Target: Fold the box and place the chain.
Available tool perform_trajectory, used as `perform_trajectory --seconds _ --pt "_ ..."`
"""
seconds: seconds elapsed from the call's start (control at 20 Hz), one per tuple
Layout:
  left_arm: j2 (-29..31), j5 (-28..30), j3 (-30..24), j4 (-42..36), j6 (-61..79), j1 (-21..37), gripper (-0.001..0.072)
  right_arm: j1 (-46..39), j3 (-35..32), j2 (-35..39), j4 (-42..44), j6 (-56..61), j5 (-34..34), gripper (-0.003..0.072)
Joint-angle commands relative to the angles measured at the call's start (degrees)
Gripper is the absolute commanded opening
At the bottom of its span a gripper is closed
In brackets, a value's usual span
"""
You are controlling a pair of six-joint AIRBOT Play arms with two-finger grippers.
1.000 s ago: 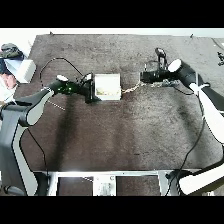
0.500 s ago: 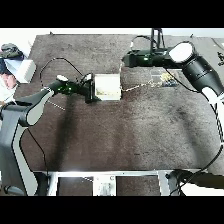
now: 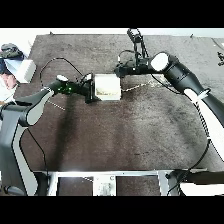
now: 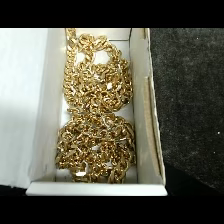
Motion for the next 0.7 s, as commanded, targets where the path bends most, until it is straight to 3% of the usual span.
perform_trajectory --seconds 0.0,0.25,0.65 --pt "-0.02 0.0 0.02 0.0 0.0 0.0 0.0353 -5.29 -3.65 -1.27 -10.8 9.64 -1.07 0.0355" --pt "-0.02 0.0 0.02 0.0 0.02 0.0 0.0353 -17.07 -13.0 -4.0 -10.75 19.56 -8.72 0.0354" --pt "-0.02 0.0 0.02 0.0 0.0 0.0 0.0353 -18.08 -9.44 -14.64 -3.28 20.26 -15.39 0.0353"
